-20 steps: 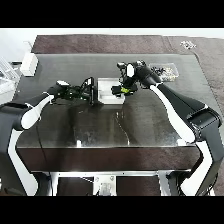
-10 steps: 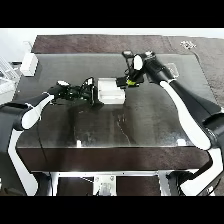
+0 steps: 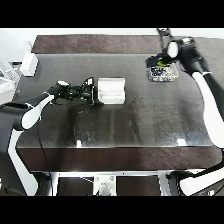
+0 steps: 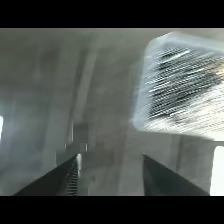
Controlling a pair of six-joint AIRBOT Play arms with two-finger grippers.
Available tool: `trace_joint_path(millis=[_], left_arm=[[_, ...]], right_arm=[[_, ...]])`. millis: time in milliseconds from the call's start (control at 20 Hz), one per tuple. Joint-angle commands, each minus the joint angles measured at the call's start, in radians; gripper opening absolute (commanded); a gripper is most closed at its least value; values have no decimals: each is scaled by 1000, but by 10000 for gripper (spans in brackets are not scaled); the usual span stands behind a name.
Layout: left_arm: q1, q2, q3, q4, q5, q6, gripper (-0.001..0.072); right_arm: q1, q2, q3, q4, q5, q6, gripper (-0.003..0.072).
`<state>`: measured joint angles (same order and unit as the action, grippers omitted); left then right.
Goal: Fold the box and place the chain.
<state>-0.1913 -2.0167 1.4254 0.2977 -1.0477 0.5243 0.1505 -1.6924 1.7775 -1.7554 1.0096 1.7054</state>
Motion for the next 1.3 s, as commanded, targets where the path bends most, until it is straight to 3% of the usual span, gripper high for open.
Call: trace_joint_path(millis=[0,150,450,650,1050,1150,1200,1250], left_arm=[[1,0,0,0,0,0,393],[1,0,0,0,0,0,393],[1,0,0,0,0,0,393],[1,0,0,0,0,0,393],[1,0,0,0,0,0,393],[1,0,0,0,-1,0,393],[1,0,0,0,0,0,393],[1,0,0,0,0,0,393]], right_arm=[[-150,-26,-4,139,-158,-170,424],[-208,-110,20,180,-214,-269,425],[-245,-282,134,370,-213,-576,422],[-235,-357,204,394,-187,-619,395],[-225,-408,204,432,-92,-671,391],[-214,-415,204,430,-84,-671,365],[-211,-419,204,428,-75,-671,300],[-208,-423,204,426,-66,-671,284]])
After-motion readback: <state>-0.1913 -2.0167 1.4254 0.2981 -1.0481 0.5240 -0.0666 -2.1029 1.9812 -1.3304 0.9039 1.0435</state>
